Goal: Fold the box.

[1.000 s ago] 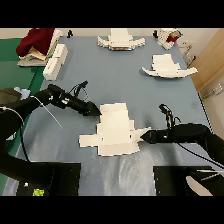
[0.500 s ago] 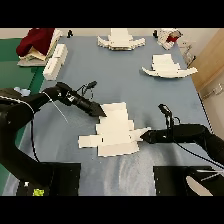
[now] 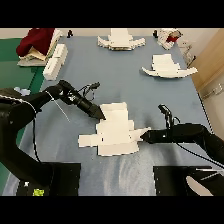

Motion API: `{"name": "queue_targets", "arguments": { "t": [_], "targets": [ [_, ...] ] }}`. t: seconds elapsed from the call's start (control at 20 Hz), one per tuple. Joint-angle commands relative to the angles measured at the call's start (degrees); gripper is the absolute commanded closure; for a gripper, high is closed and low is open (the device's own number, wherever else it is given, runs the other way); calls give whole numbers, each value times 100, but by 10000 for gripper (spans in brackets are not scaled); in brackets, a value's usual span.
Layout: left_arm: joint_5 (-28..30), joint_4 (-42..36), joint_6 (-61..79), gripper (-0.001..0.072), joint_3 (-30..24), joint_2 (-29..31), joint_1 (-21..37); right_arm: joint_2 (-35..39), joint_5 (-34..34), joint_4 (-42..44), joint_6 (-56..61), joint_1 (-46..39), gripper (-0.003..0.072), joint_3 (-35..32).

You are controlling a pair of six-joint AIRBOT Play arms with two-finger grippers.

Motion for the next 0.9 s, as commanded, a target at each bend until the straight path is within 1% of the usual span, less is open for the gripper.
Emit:
{"name": "queue_targets", "arguments": {
  "t": [0.0,0.05,0.1,0.4,0.6,0.85],
  "targets": [
    [-15,48,92,381,9,-2,-4,-76,-24,-11,4,4,684,-4],
    [15,48,98,477,9,-2,-11,-87,-26,-9,4,4,683,-4],
    [50,50,138,495,15,-2,-24,-87,-24,-11,4,7,684,-4],
    [87,52,153,495,260,-20,-68,-87,-46,-9,4,4,684,-4],
    [79,59,153,495,271,-20,-85,-87,-46,-11,4,4,684,-4],
    [83,149,219,495,271,-20,-251,-87,-44,-11,4,4,684,-4]
  ]
}}
